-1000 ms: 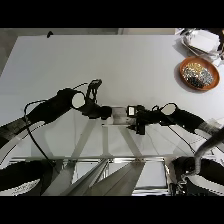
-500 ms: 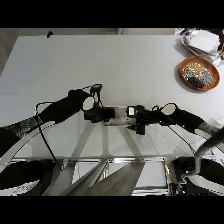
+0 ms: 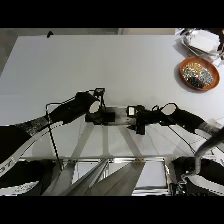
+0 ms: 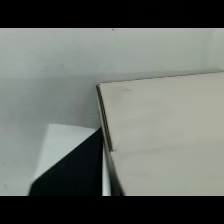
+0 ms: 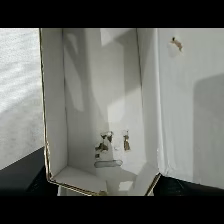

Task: Fold the box and place the chain.

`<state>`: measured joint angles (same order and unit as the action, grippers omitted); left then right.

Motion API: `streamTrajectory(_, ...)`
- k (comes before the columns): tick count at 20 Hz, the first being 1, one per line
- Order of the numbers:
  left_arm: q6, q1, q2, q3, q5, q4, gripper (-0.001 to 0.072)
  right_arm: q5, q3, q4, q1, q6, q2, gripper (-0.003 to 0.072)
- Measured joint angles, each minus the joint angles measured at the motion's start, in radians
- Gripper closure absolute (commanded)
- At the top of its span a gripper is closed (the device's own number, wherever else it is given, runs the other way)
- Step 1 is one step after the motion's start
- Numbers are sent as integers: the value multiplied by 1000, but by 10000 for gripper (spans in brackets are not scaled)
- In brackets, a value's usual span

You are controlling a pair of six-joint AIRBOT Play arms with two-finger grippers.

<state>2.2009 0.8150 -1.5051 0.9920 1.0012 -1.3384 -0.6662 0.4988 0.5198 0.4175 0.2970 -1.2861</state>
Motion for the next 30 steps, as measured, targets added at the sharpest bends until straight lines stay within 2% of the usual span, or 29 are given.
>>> streamTrajectory(3, 2, 9, -10, 13, 3, -5, 706, 0, 0, 0, 0, -1, 0, 286)
streamTrajectory(4, 2, 11, -12, 16, 6, -5, 682, 0, 0, 0, 0, -1, 0, 286)
streamTrajectory(5, 1, 13, -14, 18, 8, -6, 597, 0, 0, 0, 0, -1, 0, 286)
streamTrajectory(6, -2, 15, -16, 19, 3, -2, 452, 0, 0, 0, 0, -1, 0, 286)
streamTrajectory(7, -2, 18, -17, 21, -10, 6, 378, 0, 0, 0, 0, -1, 0, 286)
streamTrajectory(9, -2, 20, -18, 21, -19, 10, 381, 0, 0, 0, 0, -1, 0, 286)
streamTrajectory(12, 1, 21, -19, 21, -14, 2, 509, 0, 0, 0, 0, -1, 0, 286)
streamTrajectory(13, 2, 21, -20, 21, -10, -2, 516, 0, 0, 0, 0, -1, 0, 286)
streamTrajectory(15, 3, 21, -23, 21, 0, -8, 706, 0, 0, -1, 0, 0, 0, 286)
streamTrajectory(17, 16, 21, -27, 22, 15, -13, 705, 0, 0, -1, 0, -1, 0, 286)
streamTrajectory(18, 16, 21, -27, 22, 15, -11, 679, 0, 0, -1, 0, 0, 0, 286)
streamTrajectory(21, 17, 21, -27, 22, -4, 6, 382, 0, 0, -1, 0, 0, 0, 286)
streamTrajectory(22, 18, 22, -24, 22, -15, 13, 354, 0, 0, -1, 0, 0, 0, 286)
streamTrajectory(30, -19, 2, 61, 19, 27, 0, 354, 2, 0, -3, 0, -1, 0, 286)
